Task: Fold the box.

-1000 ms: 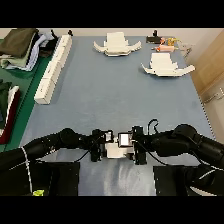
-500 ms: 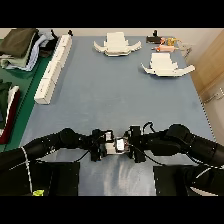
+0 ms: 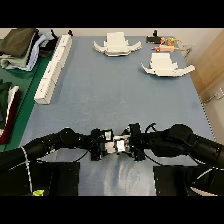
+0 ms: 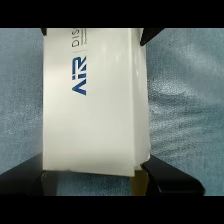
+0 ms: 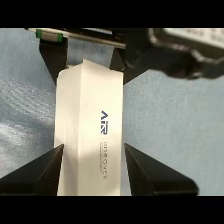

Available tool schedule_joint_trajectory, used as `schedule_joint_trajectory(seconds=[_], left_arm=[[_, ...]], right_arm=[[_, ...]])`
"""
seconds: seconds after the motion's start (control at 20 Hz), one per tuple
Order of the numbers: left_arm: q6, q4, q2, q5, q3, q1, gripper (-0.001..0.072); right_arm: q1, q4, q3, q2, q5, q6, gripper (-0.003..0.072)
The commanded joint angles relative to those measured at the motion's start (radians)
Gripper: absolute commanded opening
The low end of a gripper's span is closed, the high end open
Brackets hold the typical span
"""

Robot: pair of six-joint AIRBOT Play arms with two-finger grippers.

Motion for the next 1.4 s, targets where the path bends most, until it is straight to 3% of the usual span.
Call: schedule_joint_trajectory(seconds=[0.0, 0.95, 1.0, 1.1, 1.35], left_arm=[[0.001, 0.001, 0.001, -0.002, 0.001, 0.000, 0.0442], [0.001, 0.001, 0.001, -0.002, 0.001, 0.000, 0.0442], [0.001, 0.001, 0.001, -0.002, 0.001, 0.000, 0.0442], [0.001, 0.001, 0.001, -0.002, 0.001, 0.000, 0.0442], [0.001, 0.001, 0.001, -0.002, 0.001, 0.000, 0.0442]], right_arm=[[0.001, -0.015, 0.001, 0.018, 0.001, 0.000, 0.0584], [0.000, -0.011, 0.047, 0.010, 0.001, 0.012, 0.0580], [0.000, -0.010, 0.047, 0.007, -0.002, 0.014, 0.0568], [0.001, 0.009, 0.047, 0.001, -0.018, 0.020, 0.0470], [0.001, 0.016, 0.047, -0.030, -0.040, 0.021, 0.0431]])
